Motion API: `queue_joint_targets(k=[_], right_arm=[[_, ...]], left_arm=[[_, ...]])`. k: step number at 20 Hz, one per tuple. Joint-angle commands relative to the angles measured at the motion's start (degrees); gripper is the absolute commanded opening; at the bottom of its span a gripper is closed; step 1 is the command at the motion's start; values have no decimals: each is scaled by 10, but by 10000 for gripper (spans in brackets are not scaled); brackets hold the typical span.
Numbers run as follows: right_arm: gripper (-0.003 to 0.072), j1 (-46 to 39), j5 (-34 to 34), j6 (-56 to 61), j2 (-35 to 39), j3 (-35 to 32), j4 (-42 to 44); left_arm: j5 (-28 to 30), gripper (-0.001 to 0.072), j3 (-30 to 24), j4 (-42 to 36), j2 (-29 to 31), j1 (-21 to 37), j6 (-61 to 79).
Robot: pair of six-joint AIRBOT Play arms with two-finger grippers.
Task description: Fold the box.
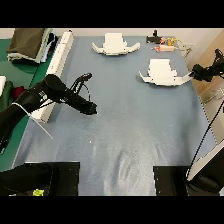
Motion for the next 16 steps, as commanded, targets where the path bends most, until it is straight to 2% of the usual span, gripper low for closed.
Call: queue_joint_targets(k=[1, 2, 6, 9, 13, 16], right_arm=[[45, 10, -16, -27, 0, 1, 28], [1, 14, -28, -32, 1, 1, 31], [0, 35, -88, -40, 19, -7, 64], [-2, 56, -97, -28, 61, -49, 78], [-3, 89, -90, -3, 163, -173, 78], [-2, 123, -59, 5, 271, -316, 77]], left_arm=[[0, 16, 0, 0, 0, 0, 0], [0, 16, 0, 0, 0, 0, 0], [0, 16, 0, 0, 0, 0, 0], [0, 16, 0, 0, 0, 0, 0], [0, 16, 0, 0, 0, 0, 0], [0, 16, 0, 0, 0, 0, 0]])
